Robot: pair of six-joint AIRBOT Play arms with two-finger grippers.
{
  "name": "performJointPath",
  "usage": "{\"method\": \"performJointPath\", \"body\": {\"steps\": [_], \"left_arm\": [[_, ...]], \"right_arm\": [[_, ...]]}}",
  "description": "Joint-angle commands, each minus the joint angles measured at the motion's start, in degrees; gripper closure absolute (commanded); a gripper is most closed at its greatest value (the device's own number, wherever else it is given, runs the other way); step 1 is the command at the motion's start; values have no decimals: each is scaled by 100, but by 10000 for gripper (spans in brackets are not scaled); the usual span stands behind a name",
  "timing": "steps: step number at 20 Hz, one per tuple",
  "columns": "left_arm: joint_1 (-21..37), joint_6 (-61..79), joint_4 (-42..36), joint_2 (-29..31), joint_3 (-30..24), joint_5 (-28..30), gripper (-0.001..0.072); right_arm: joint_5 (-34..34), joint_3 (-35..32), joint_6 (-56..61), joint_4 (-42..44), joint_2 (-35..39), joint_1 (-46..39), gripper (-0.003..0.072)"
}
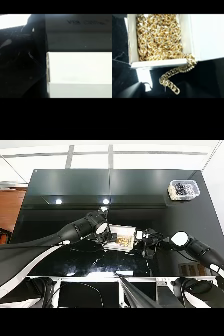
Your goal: Fold the box and place the chain.
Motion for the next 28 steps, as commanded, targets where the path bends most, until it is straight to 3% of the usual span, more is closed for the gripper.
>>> {"method": "performJointPath", "body": {"steps": [1, 4, 5, 6, 10, 13, 16, 20, 23, 26, 27, 28], "left_arm": [[4, 2, -2, 2, 0, -2, 678], [4, 2, -2, 2, 0, -4, 678], [4, 2, -2, 2, 0, -4, 678], [4, 2, -2, 2, 0, -4, 678], [4, 2, 0, 2, 0, -2, 678], [4, 2, 0, 2, 0, -4, 678], [4, 2, 0, 2, 0, 0, 678], [4, 2, 0, 2, 0, 4, 678], [4, 2, 0, 2, 0, -17, 678], [4, 4, 2, 2, 0, 92, 679], [7, 4, 0, 2, -4, 151, 678], [4, 4, 0, 2, -4, 155, 678]], "right_arm": [[-87, 4, -92, 42, -83, 22, 326], [-103, 4, -55, 9, -87, 24, 331], [-101, 4, -20, 7, -87, 24, 392], [-74, 4, -20, 7, -87, 24, 628], [-57, 46, 474, -20, -61, 33, 629], [146, 243, 1596, -492, 181, 13, 642], [1067, 671, 2717, -1078, 789, -94, 642], [2398, 1486, 3569, -876, 1587, -166, 642], [2328, 1679, 3891, -72, 1668, -160, 642], [1967, 1635, 4225, -33, 1379, 4, 632], [1856, 1611, 4269, -33, 1268, 66, 567], [1755, 1591, 4347, -46, 1180, 96, 407]]}}
